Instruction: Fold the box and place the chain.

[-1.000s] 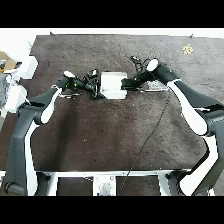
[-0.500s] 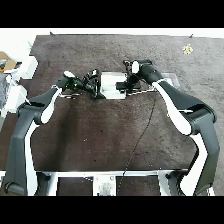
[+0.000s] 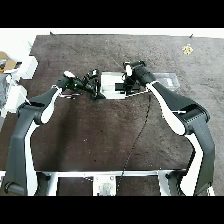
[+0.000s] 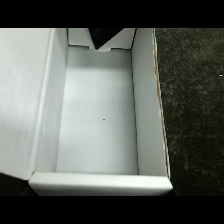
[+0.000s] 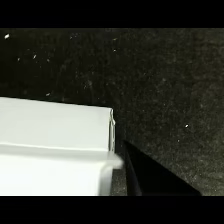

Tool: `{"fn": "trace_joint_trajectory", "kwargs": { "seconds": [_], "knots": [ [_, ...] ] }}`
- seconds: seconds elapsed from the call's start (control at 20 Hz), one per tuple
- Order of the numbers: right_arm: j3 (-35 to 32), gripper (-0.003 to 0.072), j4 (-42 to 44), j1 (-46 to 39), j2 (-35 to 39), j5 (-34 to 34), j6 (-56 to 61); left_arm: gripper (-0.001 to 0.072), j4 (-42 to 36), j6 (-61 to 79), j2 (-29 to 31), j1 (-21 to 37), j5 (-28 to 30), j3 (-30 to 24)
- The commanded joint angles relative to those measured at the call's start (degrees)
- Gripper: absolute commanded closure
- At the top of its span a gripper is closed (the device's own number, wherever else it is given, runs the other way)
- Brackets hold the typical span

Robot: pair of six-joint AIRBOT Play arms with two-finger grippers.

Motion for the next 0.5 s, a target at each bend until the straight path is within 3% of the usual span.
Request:
{"fn": "trace_joint_trajectory", "kwargs": {
  "seconds": [0.0, 0.1, 0.15, 0.45],
  "knots": [
    [0.1, 0.0414, -0.8, 0.1, -0.1, -1.3, 2.8, 0.0306, 0.0, 0.0, 0.0, 0.0, 0.0, 0.0],
    [0.1, 0.0435, -0.8, 0.1, -0.1, -2.5, 3.6, 0.0306, 0.0, 0.0, 0.0, 0.0, 0.0, 0.0],
    [0.1, 0.0504, -0.7, 0.1, -0.1, -3.0, 3.8, 0.0306, 0.0, 0.0, 0.0, 0.0, 0.0, 0.0],
    [0.1, 0.0550, -1.0, 0.2, -0.1, -1.6, 5.3, 0.0306, 0.0, 0.0, 0.0, 0.0, 0.0, 0.0]
  ]
}}
